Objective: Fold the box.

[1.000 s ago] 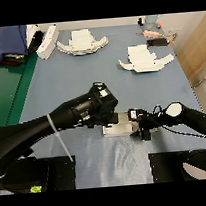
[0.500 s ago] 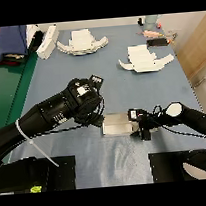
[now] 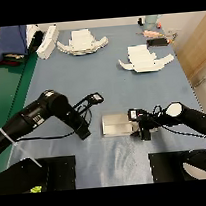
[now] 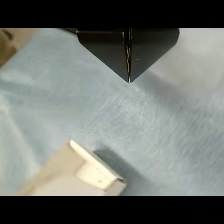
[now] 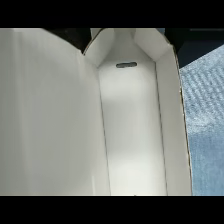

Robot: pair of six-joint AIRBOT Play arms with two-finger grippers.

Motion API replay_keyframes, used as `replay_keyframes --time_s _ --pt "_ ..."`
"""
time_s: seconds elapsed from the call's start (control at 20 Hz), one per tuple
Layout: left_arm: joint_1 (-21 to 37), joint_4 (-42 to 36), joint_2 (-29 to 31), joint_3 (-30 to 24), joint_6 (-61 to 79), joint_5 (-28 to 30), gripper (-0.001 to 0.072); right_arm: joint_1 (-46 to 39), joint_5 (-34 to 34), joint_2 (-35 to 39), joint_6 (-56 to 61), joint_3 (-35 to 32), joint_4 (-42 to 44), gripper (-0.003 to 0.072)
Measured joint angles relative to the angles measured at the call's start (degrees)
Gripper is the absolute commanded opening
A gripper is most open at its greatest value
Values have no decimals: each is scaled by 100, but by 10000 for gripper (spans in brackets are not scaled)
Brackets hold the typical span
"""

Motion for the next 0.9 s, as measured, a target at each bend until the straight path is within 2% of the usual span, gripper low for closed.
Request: replay_keyframes --time_s 0.05,0.2,0.35,0.65,0.9 --pt "328 -396 111 -232 951 186 703 0 -2 -2 0 0 0 510" --pt "1025 -1311 293 -826 3213 955 704 0 0 -2 0 0 0 510" --pt "1287 -2175 227 -1281 4957 1591 704 0 -2 0 0 0 -2 510" --pt "1040 -3960 -514 -1705 7298 2225 704 0 -2 -2 0 0 -2 510" --pt "704 -4712 -962 -1733 7864 2629 704 0 -2 -2 0 0 -2 510"
